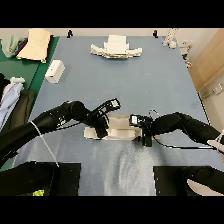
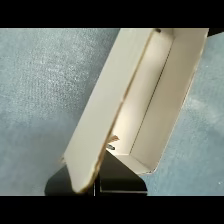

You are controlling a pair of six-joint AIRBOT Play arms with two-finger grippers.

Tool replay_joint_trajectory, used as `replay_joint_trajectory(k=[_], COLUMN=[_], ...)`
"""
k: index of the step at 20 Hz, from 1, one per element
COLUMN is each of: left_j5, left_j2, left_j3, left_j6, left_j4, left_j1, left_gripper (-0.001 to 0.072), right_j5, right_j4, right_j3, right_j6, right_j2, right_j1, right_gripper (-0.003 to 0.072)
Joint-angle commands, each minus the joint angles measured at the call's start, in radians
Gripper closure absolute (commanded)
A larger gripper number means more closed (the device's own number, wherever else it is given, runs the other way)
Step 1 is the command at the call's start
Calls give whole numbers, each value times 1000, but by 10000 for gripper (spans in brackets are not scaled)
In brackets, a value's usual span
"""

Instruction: Fold the box.

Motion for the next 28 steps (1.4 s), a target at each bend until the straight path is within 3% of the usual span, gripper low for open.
replay_joint_trajectory(k=[1,4,6,7,8,9,10,11,17,18,19,20,28], left_j5=[-54,-202,-239,-244,-237,-218,-204,-194,-121,-119,-119,-119,-82], left_j2=[3,3,3,2,2,2,2,2,1,1,1,1,-30], left_j3=[18,58,61,61,61,61,61,61,61,61,61,61,60], left_j6=[-37,-35,8,22,31,31,41,58,62,60,60,60,48], left_j4=[129,207,216,215,210,209,209,208,172,153,137,124,34], left_j1=[24,58,54,46,33,18,3,-13,-90,-90,-90,-93,-94], left_gripper=[693,693,691,532,202,210,312,367,371,421,621,663,661], right_j5=[0,0,0,0,0,0,0,0,0,0,0,0,0], right_j4=[-1,-1,-1,-1,-1,-1,-1,-1,-1,-1,-1,-1,-1], right_j3=[0,0,0,0,0,0,0,0,0,0,0,0,0], right_j6=[-3,-3,-3,-3,-3,-3,-3,-3,-3,-3,-3,-3,-3], right_j2=[-1,-1,-1,-1,-1,-1,-1,-1,-1,-1,-1,-1,-1], right_j1=[0,0,0,0,0,0,0,0,0,0,0,0,0], right_gripper=[273,273,273,273,273,273,273,273,273,273,273,273,273])
